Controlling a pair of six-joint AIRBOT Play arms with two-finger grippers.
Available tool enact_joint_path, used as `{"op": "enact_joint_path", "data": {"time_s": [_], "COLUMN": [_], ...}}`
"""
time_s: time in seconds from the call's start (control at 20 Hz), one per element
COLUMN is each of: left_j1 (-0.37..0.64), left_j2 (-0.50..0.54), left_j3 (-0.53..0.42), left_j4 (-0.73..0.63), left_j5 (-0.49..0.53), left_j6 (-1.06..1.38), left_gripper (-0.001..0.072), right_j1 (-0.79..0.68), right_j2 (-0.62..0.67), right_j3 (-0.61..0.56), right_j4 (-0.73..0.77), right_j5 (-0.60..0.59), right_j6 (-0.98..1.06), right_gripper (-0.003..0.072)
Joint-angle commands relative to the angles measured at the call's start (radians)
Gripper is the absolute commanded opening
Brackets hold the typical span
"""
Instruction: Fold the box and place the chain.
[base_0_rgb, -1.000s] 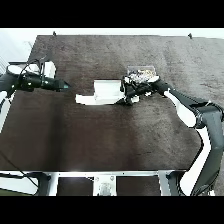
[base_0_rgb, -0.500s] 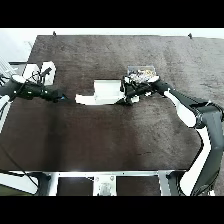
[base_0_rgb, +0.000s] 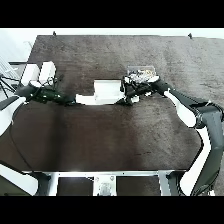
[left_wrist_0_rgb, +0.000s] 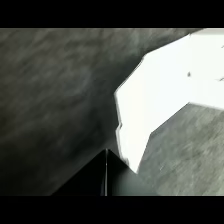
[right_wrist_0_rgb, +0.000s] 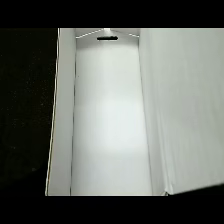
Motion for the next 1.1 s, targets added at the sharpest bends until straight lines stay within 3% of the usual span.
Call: {"op": "enact_joint_path", "data": {"time_s": [0.0,0.2,0.3,0.9,1.0,1.05], "left_j1": [-0.030,-0.030,-0.030,-0.075,-0.075,-0.075], "left_j2": [-0.024,-0.024,-0.022,-0.021,-0.016,-0.009], "left_j3": [0.001,0.029,0.054,0.079,0.079,0.079], "left_j4": [-0.075,-0.134,-0.166,-0.228,-0.237,-0.234], "left_j5": [0.031,-0.008,-0.036,-0.052,-0.053,-0.048], "left_j6": [0.056,0.087,0.115,0.138,0.138,0.139], "left_gripper": [0.0019,0.0023,0.0170,0.0171,0.0266,0.0265], "right_j1": [0.000,0.000,0.000,0.000,0.000,0.000], "right_j2": [0.000,0.000,0.000,0.000,0.000,0.000], "right_j3": [0.000,0.000,0.000,0.000,0.000,0.000], "right_j4": [0.000,0.000,0.000,0.000,0.000,0.000], "right_j5": [0.000,0.000,0.000,0.000,0.000,0.000], "right_j6": [0.000,0.000,0.000,0.000,0.000,0.000], "right_gripper": [0.0580,0.0580,0.0580,0.0580,0.0580,0.0580]}}
